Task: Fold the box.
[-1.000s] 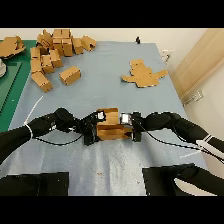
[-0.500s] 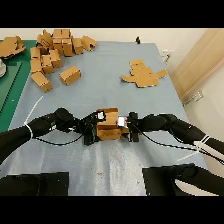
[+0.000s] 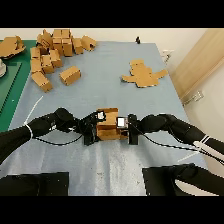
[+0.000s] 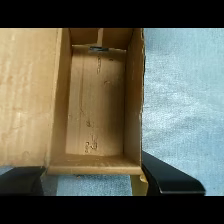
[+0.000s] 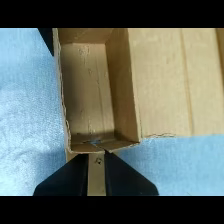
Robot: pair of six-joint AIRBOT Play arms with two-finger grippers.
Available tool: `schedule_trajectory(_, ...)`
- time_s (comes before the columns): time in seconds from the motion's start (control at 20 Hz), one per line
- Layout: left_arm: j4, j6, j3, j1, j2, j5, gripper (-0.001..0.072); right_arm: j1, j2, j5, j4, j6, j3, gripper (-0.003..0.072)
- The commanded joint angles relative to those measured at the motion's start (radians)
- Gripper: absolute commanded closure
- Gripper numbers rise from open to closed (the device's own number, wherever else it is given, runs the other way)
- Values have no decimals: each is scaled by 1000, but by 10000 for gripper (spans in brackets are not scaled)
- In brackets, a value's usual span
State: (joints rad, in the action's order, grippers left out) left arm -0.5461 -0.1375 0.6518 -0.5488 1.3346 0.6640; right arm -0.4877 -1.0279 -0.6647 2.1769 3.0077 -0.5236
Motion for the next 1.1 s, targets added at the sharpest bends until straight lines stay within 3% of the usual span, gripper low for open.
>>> schedule_trajectory(0.0, 0, 0, -1, 0, 0, 0, 190, -5, 0, 1, 45, 0, -1, 540)
schedule_trajectory(0.4, 0, 0, -1, 0, 0, 0, 190, -76, -2, 58, 90, 0, -1, 538)
schedule_trajectory(0.45, 0, 0, -1, 0, 0, 0, 190, -80, -4, 59, 95, 0, -1, 505)
schedule_trajectory(0.5, 0, 0, -1, 0, 0, 0, 190, -81, -8, 58, 98, 0, -1, 391)
schedule_trajectory(0.55, 0, 0, -1, 0, 0, 0, 190, -81, -13, 55, 101, 0, -1, 325)
schedule_trajectory(0.65, 0, 0, -1, 0, 0, 0, 190, -81, -20, 51, 101, 0, -1, 286)
schedule_trajectory(0.75, 0, 0, -1, 0, 0, 0, 190, -81, -21, 51, 99, 0, -1, 150)
schedule_trajectory(1.05, 0, 0, -1, 0, 0, 0, 190, -80, -21, 43, 79, -15, -1, 167)
